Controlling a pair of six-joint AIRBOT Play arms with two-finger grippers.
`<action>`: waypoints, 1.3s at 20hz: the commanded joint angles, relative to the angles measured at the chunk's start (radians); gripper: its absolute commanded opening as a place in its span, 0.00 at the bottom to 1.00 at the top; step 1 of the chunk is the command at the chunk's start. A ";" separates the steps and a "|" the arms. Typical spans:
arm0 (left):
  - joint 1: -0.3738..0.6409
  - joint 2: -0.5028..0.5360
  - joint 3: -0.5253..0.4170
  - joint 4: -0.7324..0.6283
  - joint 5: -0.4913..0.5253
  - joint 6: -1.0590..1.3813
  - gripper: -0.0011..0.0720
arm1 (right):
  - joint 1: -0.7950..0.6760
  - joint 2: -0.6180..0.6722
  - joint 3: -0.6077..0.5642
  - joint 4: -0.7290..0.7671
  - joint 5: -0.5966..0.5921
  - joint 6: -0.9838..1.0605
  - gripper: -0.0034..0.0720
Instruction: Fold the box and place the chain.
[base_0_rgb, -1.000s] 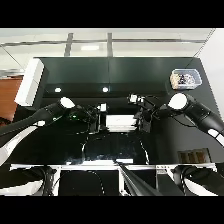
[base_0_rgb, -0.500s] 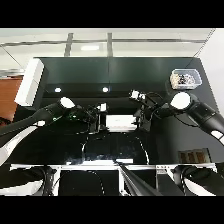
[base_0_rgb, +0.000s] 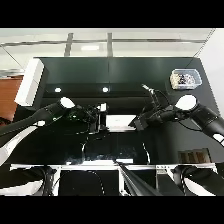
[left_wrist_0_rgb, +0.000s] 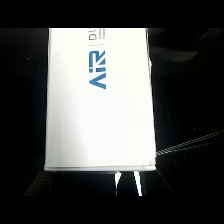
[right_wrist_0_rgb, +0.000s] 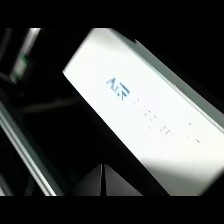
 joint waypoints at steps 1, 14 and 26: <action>0.001 -0.001 0.000 0.000 0.000 0.000 0.41 | -0.003 -0.053 -0.024 0.268 -0.060 0.043 0.05; 0.001 -0.001 0.000 0.000 0.000 0.000 0.41 | 0.002 -0.174 -0.024 0.058 -0.109 0.225 0.06; 0.001 -0.001 0.000 0.000 0.000 0.000 0.41 | -0.058 -0.046 0.093 -0.036 0.068 0.078 0.06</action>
